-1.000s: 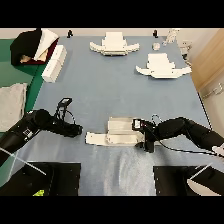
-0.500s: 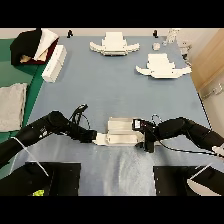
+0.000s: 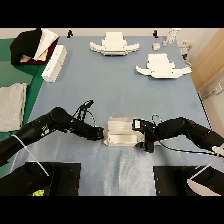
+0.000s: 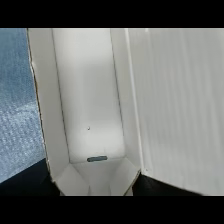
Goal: Fold the box.
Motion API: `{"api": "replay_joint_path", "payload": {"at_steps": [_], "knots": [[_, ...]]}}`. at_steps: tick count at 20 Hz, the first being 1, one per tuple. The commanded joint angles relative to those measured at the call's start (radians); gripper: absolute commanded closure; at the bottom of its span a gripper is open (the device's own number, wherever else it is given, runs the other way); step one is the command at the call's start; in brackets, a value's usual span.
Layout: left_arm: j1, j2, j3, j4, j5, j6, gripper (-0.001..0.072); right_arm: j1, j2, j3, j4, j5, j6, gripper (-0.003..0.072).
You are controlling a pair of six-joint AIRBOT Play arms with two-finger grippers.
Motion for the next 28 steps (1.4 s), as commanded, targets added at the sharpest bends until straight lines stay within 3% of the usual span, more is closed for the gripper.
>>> {"api": "replay_joint_path", "payload": {"at_steps": [1,12,13,14,15,25,28], "knots": [[-0.002,0.001,0.012,-0.004,-0.01,0.0,0.0694,0.0,0.001,0.001,0.0,0.0,0.0,0.0177],[-0.002,0.001,0.047,0.007,-0.055,0.001,0.0693,0.0,0.001,0.001,0.0,0.0,0.0,0.0177],[-0.002,0.001,0.047,0.007,-0.055,0.002,0.066,0.0,0.001,0.001,0.001,0.0,0.0,0.0177],[-0.002,0.001,0.047,0.007,-0.056,0.0,0.0366,0.0,0.001,0.001,0.001,0.0,0.0,0.0177],[-0.002,0.001,0.047,0.007,-0.058,0.0,0.0239,0.0,0.001,0.001,0.0,0.0,0.0,0.0177],[-0.004,0.0,0.049,-0.017,-0.032,-0.006,0.0252,0.0,0.001,0.001,0.0,0.0,0.0,0.0177],[-0.062,0.0,0.08,0.103,0.002,-0.187,0.031,0.0,0.001,0.001,0.0,0.0,0.0,0.0177]]}}
